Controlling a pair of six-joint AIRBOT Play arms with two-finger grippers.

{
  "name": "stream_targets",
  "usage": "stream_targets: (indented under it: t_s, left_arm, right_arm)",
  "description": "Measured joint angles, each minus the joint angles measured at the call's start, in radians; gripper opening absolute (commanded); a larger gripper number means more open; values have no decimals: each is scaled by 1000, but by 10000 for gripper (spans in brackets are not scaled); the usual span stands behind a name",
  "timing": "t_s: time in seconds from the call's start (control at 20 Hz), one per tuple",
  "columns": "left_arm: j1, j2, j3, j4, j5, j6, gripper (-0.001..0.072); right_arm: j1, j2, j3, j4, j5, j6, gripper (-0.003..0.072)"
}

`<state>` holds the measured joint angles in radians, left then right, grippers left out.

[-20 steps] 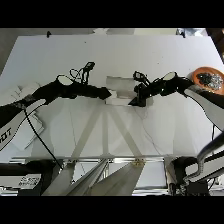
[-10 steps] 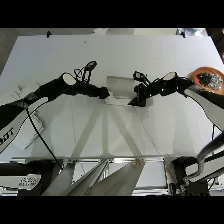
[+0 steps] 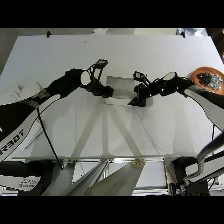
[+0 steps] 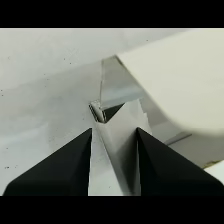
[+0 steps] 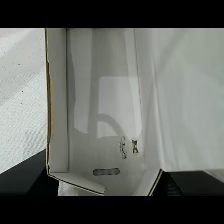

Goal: Fold the box and place the chain.

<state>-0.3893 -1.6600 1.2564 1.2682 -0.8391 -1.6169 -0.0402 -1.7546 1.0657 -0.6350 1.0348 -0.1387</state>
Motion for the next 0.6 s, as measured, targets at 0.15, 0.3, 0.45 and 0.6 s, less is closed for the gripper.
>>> stream_targets:
  t_s: [0.15, 0.3, 0.45, 0.6]
  left_arm:
    - [-25, -43, 67, 64, -59, -116, 298]
    - [-40, -81, 111, 98, -108, -232, 297]
    - [-54, -100, 129, 128, -140, -319, 157]
    - [-65, -108, 136, 170, -163, -382, 11]
  right_arm:
    - [0, 0, 0, 0, 0, 0, 399]
    - [0, 0, 0, 0, 0, 0, 399]
    - [0, 0, 0, 0, 0, -1, 399]
    - [0, 0, 0, 2, 3, 5, 399]
